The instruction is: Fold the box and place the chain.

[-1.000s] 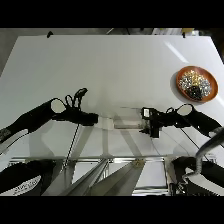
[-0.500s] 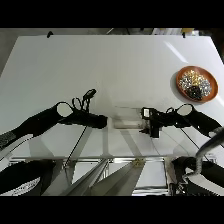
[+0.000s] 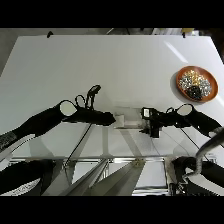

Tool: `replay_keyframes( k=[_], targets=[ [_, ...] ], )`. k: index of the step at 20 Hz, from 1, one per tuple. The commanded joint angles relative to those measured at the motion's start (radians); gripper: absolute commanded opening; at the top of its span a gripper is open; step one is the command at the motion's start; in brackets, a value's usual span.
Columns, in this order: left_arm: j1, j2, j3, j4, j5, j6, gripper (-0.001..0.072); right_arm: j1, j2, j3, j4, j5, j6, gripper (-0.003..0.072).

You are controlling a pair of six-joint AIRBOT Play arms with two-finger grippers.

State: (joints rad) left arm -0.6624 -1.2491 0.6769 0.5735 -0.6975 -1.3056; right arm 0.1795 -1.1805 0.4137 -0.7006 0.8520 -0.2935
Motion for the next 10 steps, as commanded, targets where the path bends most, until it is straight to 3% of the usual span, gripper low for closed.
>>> replay_keyframes(
  k=[1, 7, 10],
  targets=[
    [-0.006, -0.001, 0.014, 0.005, 0.004, -0.002, 0.0282, 0.000, 0.000, 0.000, 0.001, 0.000, 0.001, 0.0341],
    [-0.044, -0.011, 0.014, 0.022, 0.007, -0.005, 0.0286, 0.000, 0.000, 0.000, 0.000, 0.000, 0.001, 0.0341],
    [-0.066, -0.041, 0.028, 0.167, 0.006, -0.161, 0.0292, 0.000, 0.000, 0.000, 0.000, 0.000, 0.001, 0.0341]
  ],
)
